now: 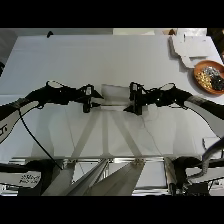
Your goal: Fold the box and place the chain.
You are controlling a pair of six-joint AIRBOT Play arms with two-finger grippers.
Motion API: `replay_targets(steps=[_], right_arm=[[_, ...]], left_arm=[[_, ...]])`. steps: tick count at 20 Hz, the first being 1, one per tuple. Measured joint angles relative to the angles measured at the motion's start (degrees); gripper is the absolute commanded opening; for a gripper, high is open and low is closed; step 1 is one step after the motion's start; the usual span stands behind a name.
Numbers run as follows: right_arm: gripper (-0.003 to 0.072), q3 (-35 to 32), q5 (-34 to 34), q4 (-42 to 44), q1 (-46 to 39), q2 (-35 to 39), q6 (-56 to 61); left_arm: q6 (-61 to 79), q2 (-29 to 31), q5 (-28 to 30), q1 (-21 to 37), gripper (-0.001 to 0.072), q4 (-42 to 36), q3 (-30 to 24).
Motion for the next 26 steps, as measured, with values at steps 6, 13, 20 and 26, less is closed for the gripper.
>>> replay_targets(steps=[6,13,20,26], right_arm=[[0.0438,0.0,-0.1,0.1,0.0,0.0,0.0],[0.0438,0.0,-0.1,0.1,0.0,0.0,0.0],[0.0438,0.0,0.0,0.1,0.0,0.0,0.0],[0.0438,0.0,0.0,0.1,0.0,0.0,0.0]], left_arm=[[-1.1,-0.3,-0.1,0.0,0.0011,-0.5,0.0],[-3.3,3.2,4.4,1.4,0.0011,0.2,0.0],[-23.4,13.5,7.3,7.1,0.001,12.3,0.0],[-63.8,19.0,7.6,14.8,0.0004,25.0,-1.0]])
